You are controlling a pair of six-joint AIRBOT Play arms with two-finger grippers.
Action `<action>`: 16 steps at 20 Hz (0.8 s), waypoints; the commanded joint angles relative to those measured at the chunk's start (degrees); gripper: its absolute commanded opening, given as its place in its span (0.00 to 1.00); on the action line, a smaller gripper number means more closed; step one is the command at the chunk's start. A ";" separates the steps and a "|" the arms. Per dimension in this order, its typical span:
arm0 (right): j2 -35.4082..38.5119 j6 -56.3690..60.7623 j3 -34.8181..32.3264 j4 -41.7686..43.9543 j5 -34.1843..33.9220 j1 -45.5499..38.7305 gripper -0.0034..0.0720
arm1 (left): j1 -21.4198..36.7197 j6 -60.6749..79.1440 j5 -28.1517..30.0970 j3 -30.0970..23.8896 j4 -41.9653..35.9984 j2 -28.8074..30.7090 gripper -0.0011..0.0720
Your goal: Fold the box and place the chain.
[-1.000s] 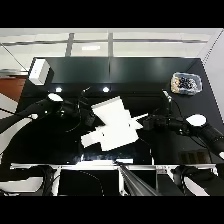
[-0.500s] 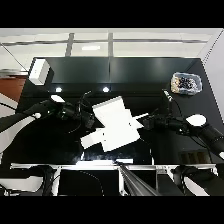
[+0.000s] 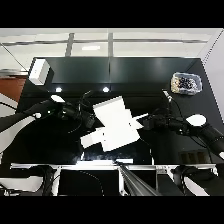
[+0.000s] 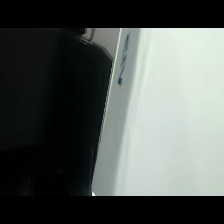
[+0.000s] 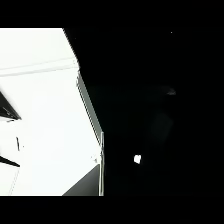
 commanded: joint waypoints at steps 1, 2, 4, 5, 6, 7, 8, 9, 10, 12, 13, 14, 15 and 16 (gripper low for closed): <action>0.04 0.02 0.00 -0.17 0.22 0.04 0.10 | 0.04 0.00 1.20 0.07 -2.36 -0.04 0.15; 0.04 0.02 0.00 -0.17 0.24 0.04 0.10 | 0.04 0.02 1.64 0.07 -3.30 -0.04 0.15; 0.04 0.02 0.00 -0.20 0.22 0.04 0.09 | 0.02 0.02 1.81 0.07 -3.72 -0.04 0.15; 0.04 0.02 0.00 -0.20 0.22 0.04 0.10 | 0.02 0.02 1.77 0.07 -3.72 -0.07 0.14; 0.04 0.00 0.00 -0.20 0.22 0.04 0.10 | 0.02 0.02 1.79 0.07 -3.72 -0.07 0.10; 0.04 0.02 0.00 -0.22 0.22 0.04 0.10 | 0.04 0.07 1.86 0.07 -3.72 -0.07 0.05; 0.04 0.02 0.00 -0.24 0.24 0.04 0.10 | 0.04 0.07 1.95 0.07 -3.72 -0.04 0.05; 0.07 0.24 0.02 -0.22 0.46 0.02 0.10 | 0.04 0.07 2.03 0.07 -3.69 -0.04 0.05; 0.13 1.46 0.11 -0.04 0.92 -0.11 0.39 | 0.04 0.42 2.01 0.09 -3.52 -0.02 0.05; 0.70 3.06 1.53 -1.44 5.18 -1.42 0.99 | 0.04 1.14 2.32 0.42 -2.14 0.37 0.05; 1.22 3.06 3.04 -3.69 8.02 -3.19 0.98 | 0.02 1.09 2.78 1.14 -0.07 0.72 0.05; 1.88 3.04 4.87 -6.71 10.64 -5.35 0.98 | -0.15 1.09 3.17 2.03 2.25 1.22 0.05; 2.51 2.97 7.28 -10.64 12.96 -7.76 0.98 | -0.44 1.09 3.76 3.06 4.76 2.05 0.05; 2.99 2.78 9.64 -14.62 14.58 -9.81 0.99 | -1.14 1.20 4.57 3.89 6.99 3.41 0.05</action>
